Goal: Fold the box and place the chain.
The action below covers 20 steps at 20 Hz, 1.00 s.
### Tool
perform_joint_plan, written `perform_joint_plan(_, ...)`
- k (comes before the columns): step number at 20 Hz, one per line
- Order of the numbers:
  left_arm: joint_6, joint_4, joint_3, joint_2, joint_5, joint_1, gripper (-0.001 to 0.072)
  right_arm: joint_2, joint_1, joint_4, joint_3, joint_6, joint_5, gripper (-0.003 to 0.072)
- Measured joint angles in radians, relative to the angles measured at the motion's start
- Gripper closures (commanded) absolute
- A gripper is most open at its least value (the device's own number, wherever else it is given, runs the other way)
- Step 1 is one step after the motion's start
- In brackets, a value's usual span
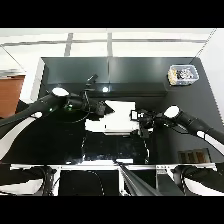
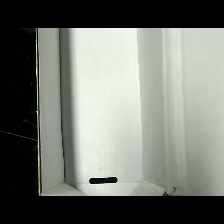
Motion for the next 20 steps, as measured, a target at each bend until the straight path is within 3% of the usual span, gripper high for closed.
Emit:
perform_joint_plan(3,-0.153,0.221,0.063,-0.020,0.071,-0.024,0.0686,0.000,0.000,0.000,0.000,0.000,0.000,0.0192)
perform_joint_plan(6,-0.226,0.347,0.088,-0.040,0.082,-0.053,0.0686,0.000,0.000,0.000,0.000,0.000,0.000,0.0192)
perform_joint_plan(11,-0.278,0.420,0.100,-0.054,0.083,-0.077,0.0686,0.000,0.000,0.000,0.000,0.000,0.000,0.0192)
perform_joint_plan(15,-0.312,0.451,0.094,0.027,0.062,-0.027,0.0685,0.000,0.000,-0.001,0.000,-0.001,0.000,0.0192)
perform_joint_plan(17,-0.305,0.451,0.050,0.113,0.049,0.018,0.0683,0.000,0.000,0.000,0.000,0.000,0.000,0.0192)
perform_joint_plan(20,-0.176,0.304,-0.140,0.274,0.063,0.139,0.0683,0.000,0.000,0.000,0.000,0.000,0.000,0.0192)
